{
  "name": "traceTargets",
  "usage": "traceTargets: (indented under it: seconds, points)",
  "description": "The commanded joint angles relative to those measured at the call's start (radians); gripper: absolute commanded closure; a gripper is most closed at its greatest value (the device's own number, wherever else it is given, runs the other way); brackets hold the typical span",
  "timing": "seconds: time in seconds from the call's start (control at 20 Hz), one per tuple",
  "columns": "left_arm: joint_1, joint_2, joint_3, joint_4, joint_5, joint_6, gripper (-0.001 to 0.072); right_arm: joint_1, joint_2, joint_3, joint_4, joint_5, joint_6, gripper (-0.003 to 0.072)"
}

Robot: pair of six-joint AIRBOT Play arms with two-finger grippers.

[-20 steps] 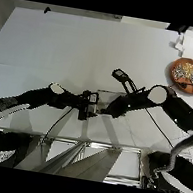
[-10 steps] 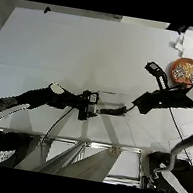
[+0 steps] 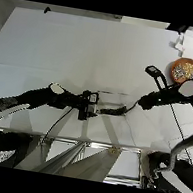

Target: Fold the box and place the chain.

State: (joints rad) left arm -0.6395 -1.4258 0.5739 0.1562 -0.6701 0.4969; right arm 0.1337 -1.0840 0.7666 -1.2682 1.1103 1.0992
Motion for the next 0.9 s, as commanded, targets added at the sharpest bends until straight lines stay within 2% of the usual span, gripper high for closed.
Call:
traceTargets:
  seconds: [0.0,0.3,0.55,0.85]
  points:
    - [0.0,0.0,0.001,0.0,0.0,0.0,0.0397,-0.001,-0.03,0.0,-0.266,-0.126,0.278,0.0337]
    - [0.0,0.0,0.001,0.0,0.0,0.0,0.0397,-0.001,-0.159,0.001,-0.324,-0.171,0.423,0.0344]
    - [0.0,0.0,0.001,0.0,0.0,0.0,0.0397,-0.001,-0.186,0.001,-0.32,-0.259,0.46,0.0373]
    - [0.0,0.0,0.001,0.0,0.0,0.0,0.0397,-0.001,-0.232,0.001,-0.317,-0.28,0.502,0.0392]
